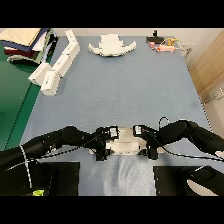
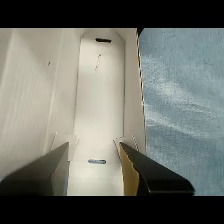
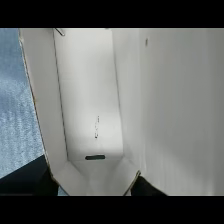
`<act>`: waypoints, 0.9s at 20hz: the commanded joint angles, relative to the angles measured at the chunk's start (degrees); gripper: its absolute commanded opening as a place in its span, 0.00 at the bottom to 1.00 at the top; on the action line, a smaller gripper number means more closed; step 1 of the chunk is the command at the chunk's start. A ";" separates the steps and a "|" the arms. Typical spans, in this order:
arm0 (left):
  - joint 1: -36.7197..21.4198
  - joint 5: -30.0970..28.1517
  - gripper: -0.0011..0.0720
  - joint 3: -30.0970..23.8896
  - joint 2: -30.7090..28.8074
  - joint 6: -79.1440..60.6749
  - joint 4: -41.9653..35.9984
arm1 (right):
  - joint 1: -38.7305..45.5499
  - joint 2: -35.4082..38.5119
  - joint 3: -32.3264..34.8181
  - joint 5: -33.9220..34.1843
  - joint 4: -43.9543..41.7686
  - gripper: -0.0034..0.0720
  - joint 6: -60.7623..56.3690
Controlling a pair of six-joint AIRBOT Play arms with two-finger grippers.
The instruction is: Fold the box.
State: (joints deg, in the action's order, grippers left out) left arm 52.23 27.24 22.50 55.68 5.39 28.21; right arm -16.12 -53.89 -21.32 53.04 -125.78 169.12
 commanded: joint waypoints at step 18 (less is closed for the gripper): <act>-0.31 16.48 0.03 0.07 -22.32 69.37 46.84 | 0.00 0.04 -0.02 -0.02 0.02 0.68 -0.04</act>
State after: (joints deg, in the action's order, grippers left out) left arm 51.92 37.71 22.52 39.83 53.76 63.94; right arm -16.12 -53.89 -21.32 53.04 -125.75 169.07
